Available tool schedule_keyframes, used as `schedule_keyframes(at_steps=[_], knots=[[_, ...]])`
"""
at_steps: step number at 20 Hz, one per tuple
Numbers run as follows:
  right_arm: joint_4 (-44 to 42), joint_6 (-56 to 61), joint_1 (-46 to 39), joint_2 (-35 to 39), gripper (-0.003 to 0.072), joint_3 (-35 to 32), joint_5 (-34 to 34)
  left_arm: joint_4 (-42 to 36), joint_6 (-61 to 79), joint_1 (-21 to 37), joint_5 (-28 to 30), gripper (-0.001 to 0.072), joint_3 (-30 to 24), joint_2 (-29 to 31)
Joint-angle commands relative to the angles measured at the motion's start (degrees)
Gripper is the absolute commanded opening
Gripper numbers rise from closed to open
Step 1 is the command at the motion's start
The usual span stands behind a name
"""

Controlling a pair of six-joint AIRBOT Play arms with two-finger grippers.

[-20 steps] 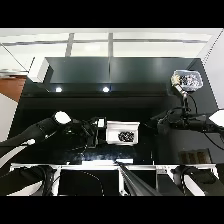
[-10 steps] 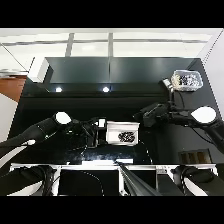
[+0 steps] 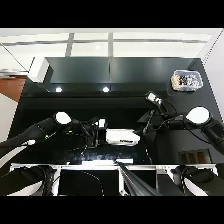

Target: Fold the box and place the chain.

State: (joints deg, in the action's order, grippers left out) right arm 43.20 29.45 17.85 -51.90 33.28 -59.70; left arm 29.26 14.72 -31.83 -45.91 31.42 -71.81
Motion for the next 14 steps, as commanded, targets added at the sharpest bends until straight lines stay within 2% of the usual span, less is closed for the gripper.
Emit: schedule_keyframes(at_steps=[1, 7, 8, 9, 10, 13, 14], knots=[[0.8, -3.7, 1.8, -0.1, 0.0702, 0.0, -1.6, 0.0, 0.0, 0.0, 0.0, 0.048, 0.0, 0.0], [0.9, -3.8, 4.2, -0.1, 0.0702, 0.0, -3.0, 0.0, 0.0, 0.0, 0.0, 0.0481, 0.0, 0.0], [1.4, -3.8, 4.2, -0.1, 0.0676, 0.0, -3.0, 0.0, 0.0, 0.0, 0.0, 0.048, 0.0, 0.0], [1.5, -3.8, 4.2, -0.1, 0.0506, 0.0, -3.1, 0.0, 0.0, 0.0, 0.0, 0.048, 0.0, 0.0], [1.5, -3.8, 4.2, -0.1, 0.0445, 0.0, -3.1, 0.0, 0.0, 0.0, 0.0, 0.048, 0.0, 0.0], [1.9, -3.8, 5.0, -0.1, 0.0431, 0.0, -3.0, 0.0, 0.0, 0.0, 0.0, 0.0481, 0.0, 0.0], [2.4, -3.8, 5.5, -0.1, 0.0403, -0.1, -2.8, 0.0, 0.0, 0.0, 0.0, 0.0481, 0.0, 0.0]])
